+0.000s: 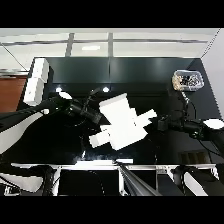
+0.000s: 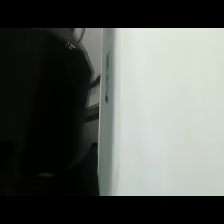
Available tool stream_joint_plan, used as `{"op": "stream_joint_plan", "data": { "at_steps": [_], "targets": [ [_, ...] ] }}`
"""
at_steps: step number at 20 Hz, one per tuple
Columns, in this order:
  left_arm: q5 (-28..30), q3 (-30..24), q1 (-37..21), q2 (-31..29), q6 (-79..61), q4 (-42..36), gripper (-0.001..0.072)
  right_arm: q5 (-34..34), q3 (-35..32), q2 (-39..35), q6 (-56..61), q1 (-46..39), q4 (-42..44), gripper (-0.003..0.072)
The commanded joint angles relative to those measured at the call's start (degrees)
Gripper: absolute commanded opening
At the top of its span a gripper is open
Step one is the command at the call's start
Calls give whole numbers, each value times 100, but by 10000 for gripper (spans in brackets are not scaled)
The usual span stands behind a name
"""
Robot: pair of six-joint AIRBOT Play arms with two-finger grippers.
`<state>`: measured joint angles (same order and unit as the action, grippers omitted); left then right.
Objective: Fold the box and place the chain.
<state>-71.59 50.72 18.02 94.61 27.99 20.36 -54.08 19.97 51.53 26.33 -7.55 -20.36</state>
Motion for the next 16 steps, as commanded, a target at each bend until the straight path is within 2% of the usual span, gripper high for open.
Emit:
{"op": "stream_joint_plan", "data": {
  "at_steps": [1,2,3,6,8,10,13,15,16],
  "targets": [
    [57,94,7,0,-61,341,24,35,83,-7,-26,0,-389,167],
    [98,131,9,-15,-61,468,24,35,199,-7,-26,0,-662,456],
    [107,175,9,-46,-59,599,23,28,380,-9,-24,0,-962,646],
    [238,227,24,-358,-61,1036,23,-142,1161,-7,-31,4,-1880,649],
    [671,223,68,-706,-101,1397,22,-321,1541,-7,-249,7,-2245,648],
    [1222,225,125,-999,-363,1486,22,-407,1615,-7,-667,42,-2343,647],
    [1196,225,446,-1193,-1873,1320,23,-398,1606,-4,-754,302,-2828,638],
    [1204,225,778,-1193,-2682,1670,24,-385,1600,-4,-772,463,-2828,638],
    [1429,223,935,-1189,-2778,1888,23,-398,1600,-4,-866,542,-2830,638]
  ]
}}
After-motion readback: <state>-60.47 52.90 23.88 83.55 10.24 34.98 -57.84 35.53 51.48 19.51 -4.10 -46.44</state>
